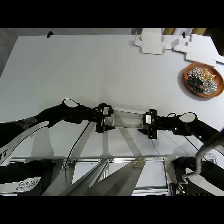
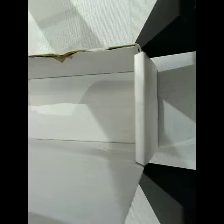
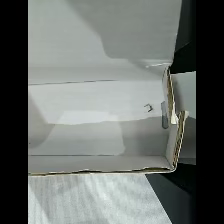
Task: Fold the box and place the chain.
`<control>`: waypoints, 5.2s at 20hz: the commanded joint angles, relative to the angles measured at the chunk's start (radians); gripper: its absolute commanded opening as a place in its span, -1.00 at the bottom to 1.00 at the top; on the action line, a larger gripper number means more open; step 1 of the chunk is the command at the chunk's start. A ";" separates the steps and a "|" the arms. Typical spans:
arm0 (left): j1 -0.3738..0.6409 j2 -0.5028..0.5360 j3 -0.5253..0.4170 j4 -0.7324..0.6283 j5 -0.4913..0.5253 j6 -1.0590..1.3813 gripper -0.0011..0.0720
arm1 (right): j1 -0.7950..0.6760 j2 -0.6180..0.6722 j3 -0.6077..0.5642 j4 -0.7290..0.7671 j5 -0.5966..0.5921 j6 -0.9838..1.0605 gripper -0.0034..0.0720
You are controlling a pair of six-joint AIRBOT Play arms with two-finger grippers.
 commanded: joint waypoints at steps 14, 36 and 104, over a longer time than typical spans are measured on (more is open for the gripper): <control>-0.021 0.003 -0.003 0.007 0.029 0.003 0.93 | 0.000 0.000 0.000 -0.001 0.002 -0.001 0.18; -0.020 0.003 -0.003 0.006 0.028 -0.004 -0.60 | 0.000 0.000 0.000 -0.001 0.002 -0.001 0.18; -0.020 0.003 -0.003 0.006 0.028 -0.004 -0.60 | 0.002 0.502 0.000 -0.098 0.215 0.544 -0.33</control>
